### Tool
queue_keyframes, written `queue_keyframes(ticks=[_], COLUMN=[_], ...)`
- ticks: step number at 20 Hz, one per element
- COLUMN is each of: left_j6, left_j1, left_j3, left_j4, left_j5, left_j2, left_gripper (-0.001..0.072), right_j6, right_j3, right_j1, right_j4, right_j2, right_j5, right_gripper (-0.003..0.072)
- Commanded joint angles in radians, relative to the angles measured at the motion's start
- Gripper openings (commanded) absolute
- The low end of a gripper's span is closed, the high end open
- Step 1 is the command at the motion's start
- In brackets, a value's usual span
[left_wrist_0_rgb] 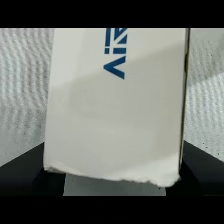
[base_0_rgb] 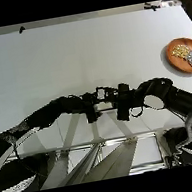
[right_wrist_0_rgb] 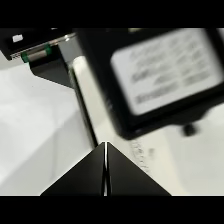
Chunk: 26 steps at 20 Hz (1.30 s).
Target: Fold the box and place the chain.
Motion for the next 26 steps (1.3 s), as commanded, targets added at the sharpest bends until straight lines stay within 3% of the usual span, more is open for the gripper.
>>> queue_keyframes(ticks=[1, 8, 17, 26], left_j6=[0.0, 0.0, 0.0, 0.0], left_j1=[0.0, 0.0, 0.0, 0.0], left_j3=[0.0, 0.0, 0.0, 0.0], left_j4=[0.0, 0.0, 0.0, 0.0], left_j5=[0.0, 0.0, 0.0, 0.0], left_j2=[0.0, 0.0, 0.0, 0.0], left_gripper=[0.0011, 0.0011, 0.0011, 0.0011], right_j6=[0.029, 0.024, -0.002, 0.006], right_j3=[-0.095, -0.108, -0.138, -0.187], right_j1=[0.0, 0.0, 0.003, 0.022], right_j4=[0.073, 0.066, 0.01, 0.006], right_j2=[0.006, -0.003, -0.003, 0.004], right_j5=[-0.143, -0.168, -0.023, -0.068], right_gripper=[0.0013, 0.0012, 0.0012, 0.0012])
